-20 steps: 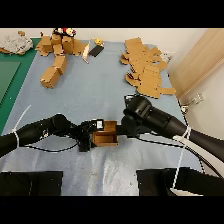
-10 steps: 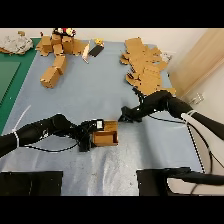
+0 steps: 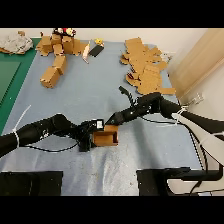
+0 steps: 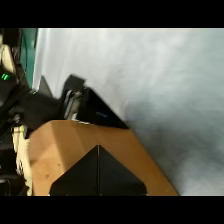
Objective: Fold the box.
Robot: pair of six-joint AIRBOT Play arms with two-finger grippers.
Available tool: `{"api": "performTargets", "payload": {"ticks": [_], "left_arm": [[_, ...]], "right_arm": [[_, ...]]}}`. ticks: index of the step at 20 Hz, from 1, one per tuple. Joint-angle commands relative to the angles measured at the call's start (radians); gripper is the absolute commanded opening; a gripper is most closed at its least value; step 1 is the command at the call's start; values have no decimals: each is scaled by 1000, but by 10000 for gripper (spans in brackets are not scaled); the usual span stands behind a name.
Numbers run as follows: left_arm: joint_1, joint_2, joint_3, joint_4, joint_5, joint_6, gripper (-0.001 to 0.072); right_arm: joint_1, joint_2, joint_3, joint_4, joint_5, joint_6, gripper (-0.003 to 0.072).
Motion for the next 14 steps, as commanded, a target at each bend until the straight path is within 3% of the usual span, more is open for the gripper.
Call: {"api": "performTargets", "payload": {"ticks": [1, 3, 10, 11, 14], "left_arm": [[-1, 0, 1, 0, 0, 0, 461], [-1, 0, 1, 0, 0, 0, 461], [-1, 0, 1, 0, 0, 0, 461], [-1, 0, 1, 0, 0, 0, 461], [-1, 0, 1, 0, 0, 0, 461]], "right_arm": [[66, 88, -47, -36, 32, -92, 6], [104, 165, -89, -109, 95, -105, 6], [348, 472, -225, -447, 518, -112, 8], [371, 495, -230, -488, 548, -112, 33], [428, 528, -231, -554, 560, -130, 309]]}}
